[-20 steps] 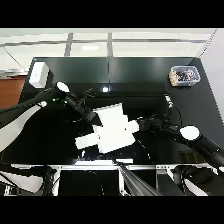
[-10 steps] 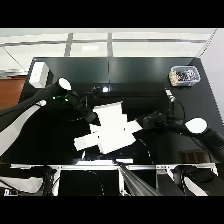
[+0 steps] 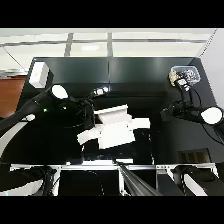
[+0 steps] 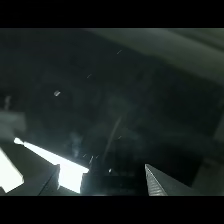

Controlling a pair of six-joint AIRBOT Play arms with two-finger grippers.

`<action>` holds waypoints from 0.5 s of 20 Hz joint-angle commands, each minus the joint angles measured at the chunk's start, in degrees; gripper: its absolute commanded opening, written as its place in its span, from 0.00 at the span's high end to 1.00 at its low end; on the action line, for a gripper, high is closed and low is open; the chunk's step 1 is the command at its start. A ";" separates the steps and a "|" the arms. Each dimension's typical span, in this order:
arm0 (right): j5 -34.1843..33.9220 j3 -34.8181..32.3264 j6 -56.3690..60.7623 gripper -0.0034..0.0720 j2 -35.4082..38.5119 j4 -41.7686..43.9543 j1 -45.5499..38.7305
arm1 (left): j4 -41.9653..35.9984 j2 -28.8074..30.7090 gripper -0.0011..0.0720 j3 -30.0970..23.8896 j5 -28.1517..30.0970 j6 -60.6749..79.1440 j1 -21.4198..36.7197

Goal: Fold the box and place the chain.

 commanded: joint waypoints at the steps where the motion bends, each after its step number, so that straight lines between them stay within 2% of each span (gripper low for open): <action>1: 0.15 -0.04 -6.67 0.15 0.00 0.74 -0.50 | -1.03 -1.33 0.95 -0.79 10.88 14.34 -3.13; 3: 2.71 -0.55 -14.32 0.15 -0.02 1.01 0.76 | -1.03 -4.35 0.95 -0.50 12.26 15.08 -3.89; 5: 5.09 -0.90 -21.29 0.15 -0.02 1.92 3.26 | -1.03 -7.15 0.95 0.26 9.16 15.21 -4.02; 7: 5.49 -2.23 -27.56 0.15 -0.04 4.83 6.86 | -0.98 -8.02 0.95 0.42 8.39 15.19 -4.00; 8: 5.46 -3.23 -30.03 0.12 -0.13 6.10 8.74 | -0.98 -8.00 0.95 0.42 8.39 15.19 -3.98; 9: 5.79 -4.24 -31.41 0.01 -0.61 6.75 10.88 | -0.98 -8.00 0.95 0.48 8.07 15.19 -3.98; 10: 5.84 -5.07 -31.63 0.01 -1.40 7.26 12.87 | -1.01 -8.00 0.95 0.52 7.85 15.19 -3.98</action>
